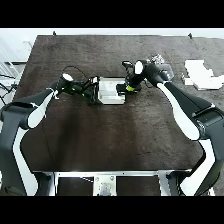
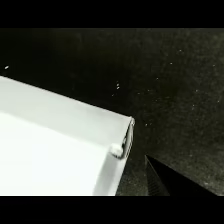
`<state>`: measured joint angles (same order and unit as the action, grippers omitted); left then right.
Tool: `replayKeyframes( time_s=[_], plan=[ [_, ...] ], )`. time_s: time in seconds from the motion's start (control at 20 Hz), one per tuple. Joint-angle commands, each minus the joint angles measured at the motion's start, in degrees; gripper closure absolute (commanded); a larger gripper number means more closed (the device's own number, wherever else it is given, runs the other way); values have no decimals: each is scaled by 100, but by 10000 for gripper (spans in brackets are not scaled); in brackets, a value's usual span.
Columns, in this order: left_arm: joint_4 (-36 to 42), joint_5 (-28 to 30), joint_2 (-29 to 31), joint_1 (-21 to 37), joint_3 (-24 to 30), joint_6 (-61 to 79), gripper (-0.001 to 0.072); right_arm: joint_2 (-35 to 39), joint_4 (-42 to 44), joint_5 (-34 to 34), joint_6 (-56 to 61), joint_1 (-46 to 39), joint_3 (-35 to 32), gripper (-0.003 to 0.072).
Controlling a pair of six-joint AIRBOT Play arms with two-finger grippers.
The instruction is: Fold the box and place the chain.
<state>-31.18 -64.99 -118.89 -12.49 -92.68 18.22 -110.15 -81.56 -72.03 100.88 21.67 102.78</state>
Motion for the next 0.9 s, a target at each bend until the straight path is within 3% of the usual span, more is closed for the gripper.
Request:
replayKeyframes(
  time_s=[0.0, 0.25, 0.3, 0.5, 0.65, 0.85],
  plan=[
    [-2, 0, 0, 4, -4, 2, 349, -317, -249, -304, 243, 76, 457, 186],
    [-2, 0, 0, 4, -4, 4, 349, -551, -487, -518, 516, 79, 551, 190],
    [0, 0, 0, 4, -4, 2, 349, -555, -533, -518, 619, 79, 553, 241],
    [-2, 0, 0, 4, -4, 2, 349, -553, -597, -516, 911, 129, 608, 333],
    [-2, 0, 0, 4, -4, 2, 349, -555, -612, -476, 1246, 236, 608, 355],
    [-2, 2, 0, 4, -4, 4, 349, -555, -595, -363, 1753, 369, 610, 476]
  ],
)
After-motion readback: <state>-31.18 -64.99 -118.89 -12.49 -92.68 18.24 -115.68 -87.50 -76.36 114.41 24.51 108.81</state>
